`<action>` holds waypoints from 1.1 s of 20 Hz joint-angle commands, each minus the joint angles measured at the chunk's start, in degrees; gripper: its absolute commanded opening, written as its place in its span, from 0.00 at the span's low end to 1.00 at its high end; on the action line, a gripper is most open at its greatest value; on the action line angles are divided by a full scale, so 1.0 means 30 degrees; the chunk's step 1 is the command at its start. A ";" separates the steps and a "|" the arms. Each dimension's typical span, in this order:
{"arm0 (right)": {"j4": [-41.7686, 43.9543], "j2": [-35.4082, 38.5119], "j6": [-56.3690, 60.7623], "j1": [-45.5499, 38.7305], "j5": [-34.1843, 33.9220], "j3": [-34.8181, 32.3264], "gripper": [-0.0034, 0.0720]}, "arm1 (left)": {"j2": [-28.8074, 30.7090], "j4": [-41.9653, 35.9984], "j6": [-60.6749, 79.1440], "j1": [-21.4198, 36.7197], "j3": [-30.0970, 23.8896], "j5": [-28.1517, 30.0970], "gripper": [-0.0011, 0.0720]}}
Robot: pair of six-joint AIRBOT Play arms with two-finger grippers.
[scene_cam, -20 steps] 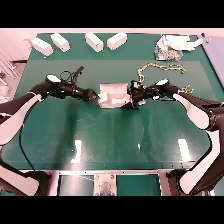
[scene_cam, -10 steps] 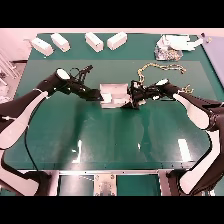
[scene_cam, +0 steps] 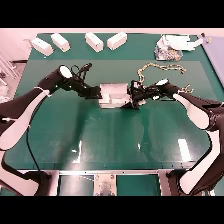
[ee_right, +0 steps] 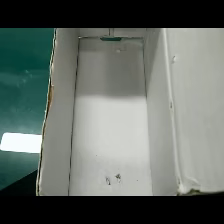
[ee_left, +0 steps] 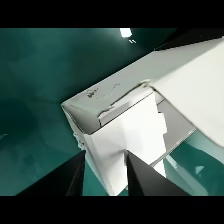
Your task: Fold the box and place the chain.
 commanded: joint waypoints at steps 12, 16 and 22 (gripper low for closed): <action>0.0000 0.0007 0.0000 0.0000 0.0007 0.0007 0.82 | -0.0015 0.6703 -0.5581 -0.2739 0.1756 0.0590 0.59; 0.0000 0.0007 0.0000 0.0000 0.0007 0.0007 0.82 | -0.0058 0.7293 -0.6980 -0.3082 0.2200 0.0648 0.59; 0.0000 0.0007 0.0007 0.0000 0.0007 0.0007 0.82 | -0.0219 0.7155 -0.7759 -0.3118 0.2178 0.0576 0.59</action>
